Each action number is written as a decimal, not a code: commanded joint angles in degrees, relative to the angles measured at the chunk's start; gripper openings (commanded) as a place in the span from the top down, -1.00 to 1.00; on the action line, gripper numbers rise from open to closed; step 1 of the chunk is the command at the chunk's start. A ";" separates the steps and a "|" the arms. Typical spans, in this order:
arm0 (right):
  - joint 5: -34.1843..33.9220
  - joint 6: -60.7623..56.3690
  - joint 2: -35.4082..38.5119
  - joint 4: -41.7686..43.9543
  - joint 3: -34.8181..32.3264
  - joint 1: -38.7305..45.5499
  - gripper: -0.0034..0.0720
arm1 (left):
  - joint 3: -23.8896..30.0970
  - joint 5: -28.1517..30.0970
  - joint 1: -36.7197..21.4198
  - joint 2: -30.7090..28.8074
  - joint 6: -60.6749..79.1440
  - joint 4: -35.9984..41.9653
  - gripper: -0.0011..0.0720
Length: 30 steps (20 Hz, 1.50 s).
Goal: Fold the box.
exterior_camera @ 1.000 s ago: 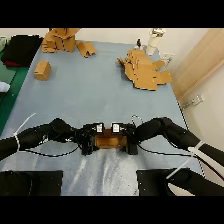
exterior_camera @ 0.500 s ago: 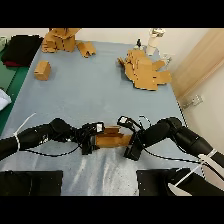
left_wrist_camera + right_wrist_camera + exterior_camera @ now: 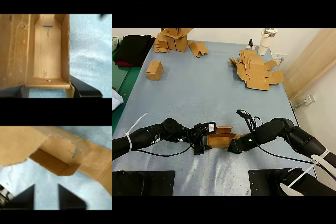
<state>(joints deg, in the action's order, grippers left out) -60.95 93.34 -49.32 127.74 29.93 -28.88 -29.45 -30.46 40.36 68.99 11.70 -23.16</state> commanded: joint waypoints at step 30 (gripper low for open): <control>8.72 3.26 -4.46 -20.24 11.63 0.17 0.91 | -0.02 0.02 -0.02 -0.02 0.02 0.00 -0.18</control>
